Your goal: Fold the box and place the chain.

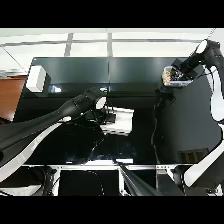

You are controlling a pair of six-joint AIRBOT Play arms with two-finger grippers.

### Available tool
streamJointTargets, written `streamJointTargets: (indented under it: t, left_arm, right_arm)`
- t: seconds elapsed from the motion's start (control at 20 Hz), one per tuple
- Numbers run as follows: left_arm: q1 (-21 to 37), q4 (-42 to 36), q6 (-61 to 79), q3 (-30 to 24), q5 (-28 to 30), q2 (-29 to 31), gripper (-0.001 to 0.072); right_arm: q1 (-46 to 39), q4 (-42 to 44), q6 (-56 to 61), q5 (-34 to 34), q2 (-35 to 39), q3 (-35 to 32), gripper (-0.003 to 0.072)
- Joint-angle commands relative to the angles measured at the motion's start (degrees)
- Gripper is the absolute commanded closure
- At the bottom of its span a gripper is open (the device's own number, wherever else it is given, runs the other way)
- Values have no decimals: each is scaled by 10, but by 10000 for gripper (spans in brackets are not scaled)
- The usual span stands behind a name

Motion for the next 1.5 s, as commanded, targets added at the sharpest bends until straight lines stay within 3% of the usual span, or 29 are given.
streamJointTargets:
  t: [0.0, 0.05, 0.5, 0.55, 0.6, 0.7, 1.05, 1.45]
  left_arm:
    - [0, 0, 0, 0, 1, 0, 684]
    - [0, 0, 0, 0, 1, 0, 684]
    - [0, 0, 0, 0, 2, 0, 684]
    - [0, 0, 0, 0, 2, 0, 684]
    - [0, 0, 0, 0, 1, 0, 684]
    - [0, 0, 0, 0, 1, 0, 684]
    - [0, 0, 0, 0, 2, 0, 684]
    - [0, 0, 0, 0, 5, 0, 684]
  right_arm:
    - [2, -3, -2, -7, -17, 1, 218]
    - [1, -7, -2, -12, -21, 1, 278]
    - [-3, -51, -4, -38, -23, 1, 287]
    - [-3, -49, -12, -41, -23, 2, 498]
    - [-3, -49, -19, -40, -23, 2, 629]
    - [-3, -32, -50, -32, -17, 3, 671]
    - [-3, -23, -206, -3, 125, 3, 675]
    - [-2, 39, -263, -8, 337, 3, 677]
